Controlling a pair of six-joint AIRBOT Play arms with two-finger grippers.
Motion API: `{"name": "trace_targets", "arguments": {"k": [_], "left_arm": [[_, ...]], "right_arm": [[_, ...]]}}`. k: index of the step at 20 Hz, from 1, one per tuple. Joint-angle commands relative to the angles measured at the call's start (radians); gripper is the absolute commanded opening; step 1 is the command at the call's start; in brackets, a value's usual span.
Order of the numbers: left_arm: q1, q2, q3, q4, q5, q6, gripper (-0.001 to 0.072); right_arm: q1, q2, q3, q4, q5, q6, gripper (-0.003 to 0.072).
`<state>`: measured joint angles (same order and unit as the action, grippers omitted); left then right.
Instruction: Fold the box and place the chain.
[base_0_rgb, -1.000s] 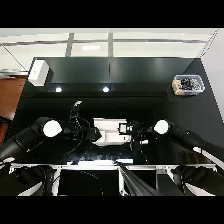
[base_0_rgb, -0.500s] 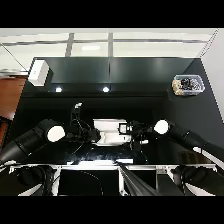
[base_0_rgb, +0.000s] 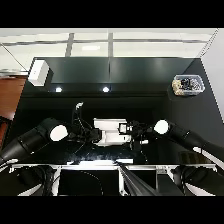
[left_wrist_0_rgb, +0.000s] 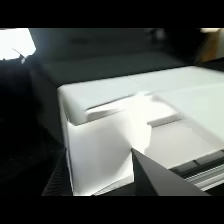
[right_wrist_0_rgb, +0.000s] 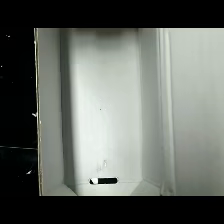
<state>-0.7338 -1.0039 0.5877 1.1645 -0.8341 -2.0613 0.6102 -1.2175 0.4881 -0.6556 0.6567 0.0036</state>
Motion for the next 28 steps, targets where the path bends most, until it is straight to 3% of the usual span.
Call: {"name": "trace_targets", "arguments": {"k": [1, 6, 9, 12, 14, 17, 22, 28], "left_arm": [[-0.006, -0.039, 0.013, 0.011, -0.023, -0.025, 0.0451], [-0.084, -0.116, 0.102, 0.169, -0.076, -0.165, 0.0442], [-0.135, -0.188, 0.194, 0.295, -0.204, -0.272, 0.0398], [-0.170, -0.287, 0.308, 0.333, -0.361, -0.274, 0.0398], [-0.183, -0.326, 0.349, 0.373, -0.398, -0.307, 0.0398], [-0.189, -0.338, 0.356, 0.372, -0.338, -0.351, 0.0398], [-0.189, -0.365, 0.356, 0.372, -0.359, -0.353, 0.0398], [-0.189, -0.402, 0.356, 0.336, -0.301, -0.355, 0.0397]], "right_arm": [[0.000, -0.001, 0.000, 0.000, 0.000, 0.000, 0.0293], [0.000, -0.001, 0.000, 0.000, 0.000, 0.000, 0.0293], [0.000, -0.001, 0.000, 0.000, 0.000, 0.000, 0.0293], [0.000, -0.001, 0.000, 0.000, 0.000, 0.000, 0.0293], [0.000, -0.001, 0.000, 0.000, 0.001, 0.000, 0.0293], [0.000, -0.001, 0.000, 0.000, 0.000, 0.000, 0.0293], [0.000, -0.001, 0.000, 0.000, 0.000, 0.000, 0.0292], [0.000, -0.001, 0.000, 0.000, 0.000, 0.000, 0.0293]]}}
